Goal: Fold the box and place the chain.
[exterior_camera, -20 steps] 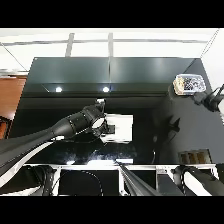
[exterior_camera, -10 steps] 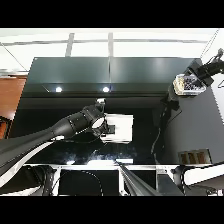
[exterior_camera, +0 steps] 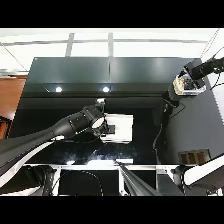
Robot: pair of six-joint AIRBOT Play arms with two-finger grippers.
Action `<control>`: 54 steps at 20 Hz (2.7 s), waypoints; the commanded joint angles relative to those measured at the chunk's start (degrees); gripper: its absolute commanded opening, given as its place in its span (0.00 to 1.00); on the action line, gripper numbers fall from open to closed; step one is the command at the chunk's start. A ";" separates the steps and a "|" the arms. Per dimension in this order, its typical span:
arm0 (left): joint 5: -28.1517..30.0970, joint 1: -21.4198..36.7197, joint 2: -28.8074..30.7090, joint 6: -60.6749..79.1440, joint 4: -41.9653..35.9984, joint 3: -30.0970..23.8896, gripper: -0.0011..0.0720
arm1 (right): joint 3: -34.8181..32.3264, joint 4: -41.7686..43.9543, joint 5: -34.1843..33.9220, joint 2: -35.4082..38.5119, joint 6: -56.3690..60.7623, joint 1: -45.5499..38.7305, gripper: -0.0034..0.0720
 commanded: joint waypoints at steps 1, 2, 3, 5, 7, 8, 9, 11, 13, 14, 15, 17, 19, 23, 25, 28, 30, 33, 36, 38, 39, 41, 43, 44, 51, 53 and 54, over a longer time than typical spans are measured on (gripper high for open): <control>0.02 0.04 0.04 0.04 0.00 0.04 0.06 | 0.24 0.09 0.57 -1.40 1.05 -0.02 0.87; 0.02 0.04 0.04 0.04 0.00 0.04 0.06 | 0.24 0.09 0.39 -1.53 1.11 -0.02 0.87; 0.02 0.04 0.04 0.04 0.00 0.04 0.06 | 0.24 0.07 0.28 -1.66 1.20 0.00 0.87; 0.02 0.04 0.04 0.04 0.02 0.04 0.06 | 0.24 0.11 0.26 -1.97 1.18 0.07 0.87; 0.02 0.04 0.04 0.04 0.00 0.04 0.06 | 0.24 0.13 0.57 -2.54 1.16 0.15 0.87; 0.02 0.04 0.04 0.02 0.00 0.04 0.06 | 0.24 0.11 0.98 -2.95 0.90 0.28 0.87; 0.02 0.04 0.04 0.02 0.00 0.04 0.06 | 0.24 0.11 1.18 -3.39 0.48 0.50 0.87; 0.02 0.04 0.04 0.02 0.00 0.04 0.06 | 0.24 0.09 1.27 -4.09 -1.22 0.98 0.59; 0.04 0.04 0.04 0.04 0.00 0.04 0.06 | 0.26 0.13 0.83 -3.72 -6.10 0.90 0.05; 0.02 0.04 0.04 0.04 0.00 0.04 0.06 | 0.26 0.17 0.98 -3.08 -8.66 0.42 0.05; 0.02 0.02 0.04 0.02 0.00 0.04 0.06 | 0.26 0.13 1.60 -2.23 -11.39 -0.11 0.05; 0.02 0.04 0.04 0.02 -0.02 0.04 0.06 | 0.26 0.15 3.10 0.68 -18.29 -1.40 0.05; 0.04 0.04 0.04 0.04 -0.02 0.04 0.06 | 0.26 0.17 4.74 4.79 -25.79 -2.32 0.05; 0.07 0.04 0.04 0.02 -0.20 0.04 0.06 | 0.17 4.96 6.27 14.91 -36.65 -2.84 0.05; 0.07 0.04 0.04 0.02 -0.20 0.04 0.06 | 0.17 12.46 5.25 19.23 -40.00 -2.91 0.05; 0.02 0.02 0.04 0.02 -0.20 0.04 0.06 | 0.17 15.28 4.87 25.35 -43.06 -1.42 0.05; 0.04 0.04 0.04 0.02 -0.20 0.04 0.06 | 0.17 20.11 4.26 28.94 -44.15 -1.33 0.05; 0.07 0.04 0.04 0.02 -0.20 0.04 0.06 | 0.17 24.02 5.38 33.92 -45.51 -0.90 0.05; 0.04 0.04 0.04 0.02 -0.20 0.04 0.06 | 0.07 24.17 5.60 38.73 -45.81 0.61 0.05; 0.07 0.02 0.04 0.02 -0.20 0.04 0.06 | 0.07 24.37 5.77 41.81 -45.81 2.67 0.05; 0.04 0.02 0.04 0.02 -0.20 0.04 0.06 | 0.07 24.35 6.19 43.28 -45.83 4.11 0.05; 0.02 0.02 0.04 0.02 -0.22 0.04 0.06 | 0.07 24.30 7.56 45.68 -46.29 7.48 0.05; 0.02 0.02 0.04 0.02 -0.46 0.04 0.06 | 0.07 23.85 10.51 47.54 -47.52 10.93 0.05; 0.02 0.02 0.04 0.02 -0.48 0.04 0.06 | 0.07 23.28 11.52 48.26 -47.52 12.55 0.05; 0.04 0.02 0.04 0.02 -0.46 0.04 0.06 | 0.04 21.62 16.39 50.36 -47.47 24.28 0.05; 0.04 0.02 0.04 0.02 -0.46 0.04 0.06 | 0.04 21.62 17.68 50.36 -47.41 26.60 0.05; 0.04 0.02 0.04 0.02 -0.46 0.04 0.06 | 0.04 21.59 18.25 50.36 -47.28 27.36 0.05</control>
